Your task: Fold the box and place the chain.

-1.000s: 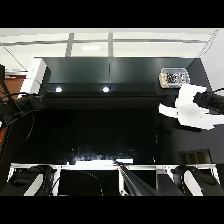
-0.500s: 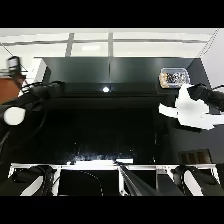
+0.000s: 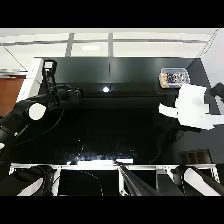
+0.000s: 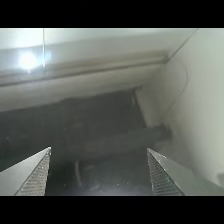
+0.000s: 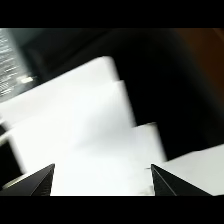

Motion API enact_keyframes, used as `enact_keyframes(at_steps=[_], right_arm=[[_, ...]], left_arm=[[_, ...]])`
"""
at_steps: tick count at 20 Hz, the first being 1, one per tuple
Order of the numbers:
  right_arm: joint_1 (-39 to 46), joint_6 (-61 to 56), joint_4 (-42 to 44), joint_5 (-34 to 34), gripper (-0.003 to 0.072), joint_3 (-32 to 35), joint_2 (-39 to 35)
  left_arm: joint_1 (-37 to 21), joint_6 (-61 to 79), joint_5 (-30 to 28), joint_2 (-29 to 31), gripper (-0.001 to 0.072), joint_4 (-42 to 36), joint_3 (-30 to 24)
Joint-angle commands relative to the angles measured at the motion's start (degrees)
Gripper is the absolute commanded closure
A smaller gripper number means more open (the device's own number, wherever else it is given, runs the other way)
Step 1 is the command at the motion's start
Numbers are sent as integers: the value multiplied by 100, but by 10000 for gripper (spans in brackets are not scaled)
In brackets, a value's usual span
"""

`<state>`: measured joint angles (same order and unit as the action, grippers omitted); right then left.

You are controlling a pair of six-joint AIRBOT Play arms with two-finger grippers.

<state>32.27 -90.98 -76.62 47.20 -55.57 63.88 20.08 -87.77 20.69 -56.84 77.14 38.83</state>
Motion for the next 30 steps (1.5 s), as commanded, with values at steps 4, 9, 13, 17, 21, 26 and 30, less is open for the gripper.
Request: enact_keyframes(at_steps=[4,9,13,17,21,26,30], right_arm=[[1683,254,-210,973,-5,-1364,1069],[2717,1322,125,1008,-4,-1366,1657],[2844,3683,1213,2544,-3,-1475,2634],[2844,4148,2122,3067,25,-1891,3440],[2833,4334,2706,3434,25,-2264,3805],[2789,4374,2664,3672,444,-2267,3906],[2721,4323,2673,4266,672,-2260,3901]], left_arm=[[28,81,492,-42,4,181,17],[28,76,892,-42,4,179,17],[28,31,813,-42,4,162,17],[31,31,831,-42,4,42,17],[31,31,831,-42,4,9,17],[31,31,807,-42,4,9,17],[31,33,807,-42,5,9,17]])
